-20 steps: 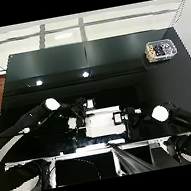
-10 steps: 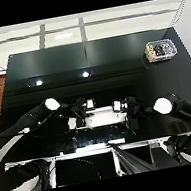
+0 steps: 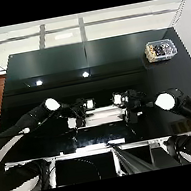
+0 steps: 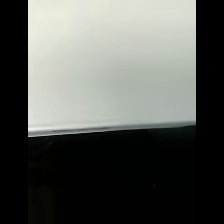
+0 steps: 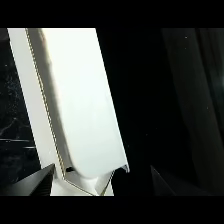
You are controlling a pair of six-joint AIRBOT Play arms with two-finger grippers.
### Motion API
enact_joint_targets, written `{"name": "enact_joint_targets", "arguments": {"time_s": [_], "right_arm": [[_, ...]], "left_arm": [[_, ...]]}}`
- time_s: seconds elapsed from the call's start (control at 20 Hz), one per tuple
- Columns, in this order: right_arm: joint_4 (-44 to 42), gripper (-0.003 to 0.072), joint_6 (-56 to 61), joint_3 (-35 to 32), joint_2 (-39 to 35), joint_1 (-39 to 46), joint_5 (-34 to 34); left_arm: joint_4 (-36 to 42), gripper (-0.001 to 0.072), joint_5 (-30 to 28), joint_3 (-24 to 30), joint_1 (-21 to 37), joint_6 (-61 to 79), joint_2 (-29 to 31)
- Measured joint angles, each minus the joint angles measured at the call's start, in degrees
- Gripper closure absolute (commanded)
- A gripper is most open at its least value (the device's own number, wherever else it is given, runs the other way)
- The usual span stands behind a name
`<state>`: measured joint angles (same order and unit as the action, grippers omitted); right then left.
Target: Fold the box and place the chain.
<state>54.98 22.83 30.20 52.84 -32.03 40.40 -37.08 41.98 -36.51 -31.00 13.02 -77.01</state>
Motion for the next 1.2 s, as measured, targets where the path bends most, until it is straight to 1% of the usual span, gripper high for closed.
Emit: {"name": "enact_joint_targets", "arguments": {"time_s": [0.15, 0.4, 0.45, 0.7, 0.9, 1.2], "right_arm": [[-1.42, -0.0017, -1.29, 0.02, 1.29, 0.33, 2.19], [-8.00, -0.0017, -10.23, -0.26, 5.53, 0.48, 4.52], [-8.83, 0.0003, -11.72, -0.31, 6.60, 0.52, 4.59], [-10.69, 0.0003, -17.07, -0.31, 11.43, 1.31, 3.45], [-11.91, 0.0003, -19.15, -0.37, 12.70, 3.30, 3.54], [-20.39, 0.0003, -28.92, -2.95, 13.09, 5.42, 4.57]], "left_arm": [[0.02, 0.0683, 0.09, 0.00, 0.00, 0.00, 0.00], [-0.17, 0.0684, 0.17, 0.02, 0.00, 0.11, -0.04], [-0.17, 0.0683, 0.20, 0.02, 0.00, 0.11, -0.04], [-0.07, 0.0683, 0.24, 0.02, 0.00, 0.07, -0.04], [0.00, 0.0683, 0.22, 0.02, 0.00, -0.04, -0.04], [0.02, 0.0683, 0.24, 0.02, 0.00, 0.00, -0.04]]}}
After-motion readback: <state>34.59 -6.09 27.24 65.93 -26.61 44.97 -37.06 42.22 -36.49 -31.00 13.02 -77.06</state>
